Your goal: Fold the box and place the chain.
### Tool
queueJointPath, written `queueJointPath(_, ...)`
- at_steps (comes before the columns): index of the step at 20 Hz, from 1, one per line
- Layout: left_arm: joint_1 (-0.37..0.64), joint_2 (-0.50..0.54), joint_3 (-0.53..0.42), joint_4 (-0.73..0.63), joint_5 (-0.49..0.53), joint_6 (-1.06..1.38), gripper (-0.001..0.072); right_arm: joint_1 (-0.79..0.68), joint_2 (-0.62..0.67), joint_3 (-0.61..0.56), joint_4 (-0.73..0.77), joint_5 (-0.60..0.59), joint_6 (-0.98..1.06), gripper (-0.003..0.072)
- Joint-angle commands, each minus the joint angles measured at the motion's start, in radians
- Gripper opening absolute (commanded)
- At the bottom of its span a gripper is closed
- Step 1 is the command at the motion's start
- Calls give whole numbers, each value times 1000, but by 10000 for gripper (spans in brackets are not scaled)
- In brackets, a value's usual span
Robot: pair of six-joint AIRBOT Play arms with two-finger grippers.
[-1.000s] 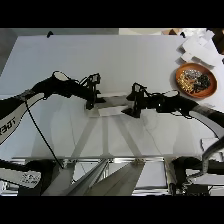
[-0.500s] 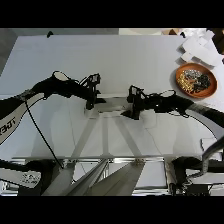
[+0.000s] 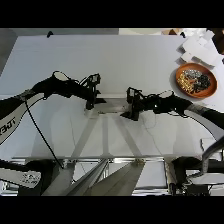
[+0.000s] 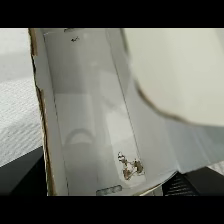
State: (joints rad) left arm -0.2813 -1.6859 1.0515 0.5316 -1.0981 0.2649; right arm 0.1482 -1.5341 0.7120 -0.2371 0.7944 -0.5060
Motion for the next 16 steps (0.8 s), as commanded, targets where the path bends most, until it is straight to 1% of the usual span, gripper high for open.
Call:
queueJointPath(1, -1, 0, 0, 0, 2, 0, 13, 2, 0, 0, -18, 2, 0, 696)
queueJointPath(5, -1, 0, 0, 0, 2, 0, 13, 1, -1, 0, -56, 2, 0, 696)
queueJointPath(16, -1, 0, 0, 0, 2, 0, 13, 1, 0, 1, -54, 6, 0, 692)
